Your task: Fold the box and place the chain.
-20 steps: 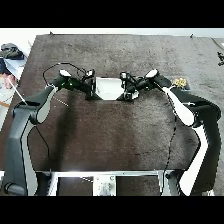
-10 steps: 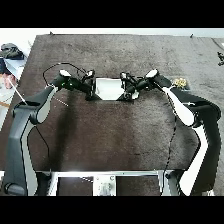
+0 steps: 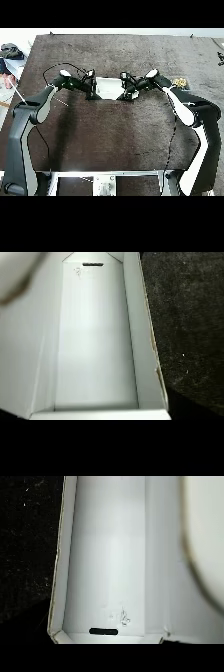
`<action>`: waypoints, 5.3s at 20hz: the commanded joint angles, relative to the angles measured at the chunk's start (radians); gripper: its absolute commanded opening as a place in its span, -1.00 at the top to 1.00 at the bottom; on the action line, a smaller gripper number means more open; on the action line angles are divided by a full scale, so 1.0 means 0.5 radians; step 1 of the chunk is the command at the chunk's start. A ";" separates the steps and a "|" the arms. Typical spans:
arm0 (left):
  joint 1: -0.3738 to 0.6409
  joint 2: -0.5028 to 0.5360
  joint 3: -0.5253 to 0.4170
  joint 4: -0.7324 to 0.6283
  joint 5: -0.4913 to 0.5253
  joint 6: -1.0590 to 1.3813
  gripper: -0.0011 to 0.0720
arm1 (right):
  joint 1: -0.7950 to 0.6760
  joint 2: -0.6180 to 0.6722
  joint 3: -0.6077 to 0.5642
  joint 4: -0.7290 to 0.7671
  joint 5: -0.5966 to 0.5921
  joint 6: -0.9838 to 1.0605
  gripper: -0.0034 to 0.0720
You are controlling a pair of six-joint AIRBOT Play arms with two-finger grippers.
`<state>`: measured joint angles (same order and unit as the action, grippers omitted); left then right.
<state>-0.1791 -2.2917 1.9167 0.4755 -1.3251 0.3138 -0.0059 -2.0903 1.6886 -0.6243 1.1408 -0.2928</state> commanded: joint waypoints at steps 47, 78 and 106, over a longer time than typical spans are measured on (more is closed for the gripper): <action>0.025 -0.023 0.002 -0.068 -0.171 0.028 0.21 | 0.001 0.000 0.002 0.001 0.008 0.002 -0.08; 0.025 -0.024 0.002 -0.079 -0.175 0.033 0.21 | 0.001 0.000 0.002 0.001 0.008 0.002 -0.08; 0.025 -0.042 0.000 -0.017 -0.105 0.031 0.21 | -0.034 0.300 0.002 -0.338 -0.022 -0.072 -0.67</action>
<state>-0.1669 -2.3112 1.9171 0.4664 -1.3853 0.3325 -0.0151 -1.9797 1.6882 -0.7811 1.1221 -0.3309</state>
